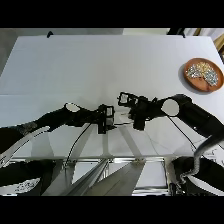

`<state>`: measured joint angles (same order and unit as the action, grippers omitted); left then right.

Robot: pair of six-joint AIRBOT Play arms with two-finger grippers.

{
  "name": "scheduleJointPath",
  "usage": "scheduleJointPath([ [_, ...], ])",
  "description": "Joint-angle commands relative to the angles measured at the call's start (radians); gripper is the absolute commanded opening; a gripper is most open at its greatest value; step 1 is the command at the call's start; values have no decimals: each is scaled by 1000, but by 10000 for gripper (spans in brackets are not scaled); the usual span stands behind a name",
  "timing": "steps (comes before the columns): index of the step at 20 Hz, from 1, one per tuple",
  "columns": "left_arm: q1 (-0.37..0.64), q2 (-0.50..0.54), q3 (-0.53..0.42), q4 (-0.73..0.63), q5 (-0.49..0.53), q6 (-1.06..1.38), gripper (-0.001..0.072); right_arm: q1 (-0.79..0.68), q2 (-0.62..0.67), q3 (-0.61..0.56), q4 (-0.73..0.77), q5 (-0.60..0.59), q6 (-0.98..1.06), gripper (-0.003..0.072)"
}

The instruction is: Fold the box and place the chain.

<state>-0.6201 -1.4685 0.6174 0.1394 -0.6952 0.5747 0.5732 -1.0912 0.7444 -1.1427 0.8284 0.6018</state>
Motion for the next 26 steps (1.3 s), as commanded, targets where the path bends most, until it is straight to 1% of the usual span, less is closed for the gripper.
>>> scheduleJointPath([
  [1,-1,1,1,3,-5,2,254,0,-1,-2,-1,-13,1,151],
  [14,-1,1,1,3,-5,1,254,1,-1,-10,-2,-16,0,152],
  [26,-1,1,1,3,-5,1,254,1,0,-59,-1,-68,4,152],
])
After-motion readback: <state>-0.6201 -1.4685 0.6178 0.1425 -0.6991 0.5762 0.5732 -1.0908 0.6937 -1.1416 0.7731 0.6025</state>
